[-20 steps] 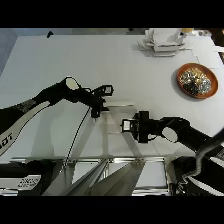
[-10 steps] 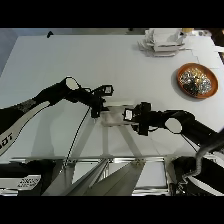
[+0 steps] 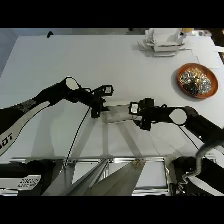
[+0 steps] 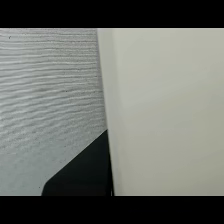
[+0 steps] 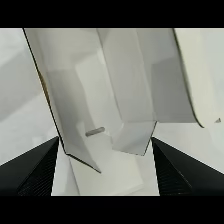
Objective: Fold the box and place the chain.
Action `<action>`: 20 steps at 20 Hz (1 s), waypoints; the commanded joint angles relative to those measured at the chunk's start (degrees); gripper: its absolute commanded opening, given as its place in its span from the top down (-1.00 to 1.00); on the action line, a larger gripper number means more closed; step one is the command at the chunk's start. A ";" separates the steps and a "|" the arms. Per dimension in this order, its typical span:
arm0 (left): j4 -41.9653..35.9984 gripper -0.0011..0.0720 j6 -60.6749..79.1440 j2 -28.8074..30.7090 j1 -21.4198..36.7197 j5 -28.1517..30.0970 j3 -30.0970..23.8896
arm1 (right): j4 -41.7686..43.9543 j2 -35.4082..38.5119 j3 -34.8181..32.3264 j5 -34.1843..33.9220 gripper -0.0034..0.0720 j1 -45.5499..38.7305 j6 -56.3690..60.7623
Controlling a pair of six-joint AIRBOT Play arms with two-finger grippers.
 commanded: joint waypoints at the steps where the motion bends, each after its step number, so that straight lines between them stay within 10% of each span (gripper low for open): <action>1: 0.02 0.93 0.04 -0.02 -0.02 0.02 -0.02 | 4.07 -0.96 0.07 0.04 -0.75 -1.66 -5.55; 20: 0.02 0.93 0.04 -0.02 -0.04 0.02 -0.02 | 12.79 -3.80 0.31 1.62 -0.75 -5.44 -19.52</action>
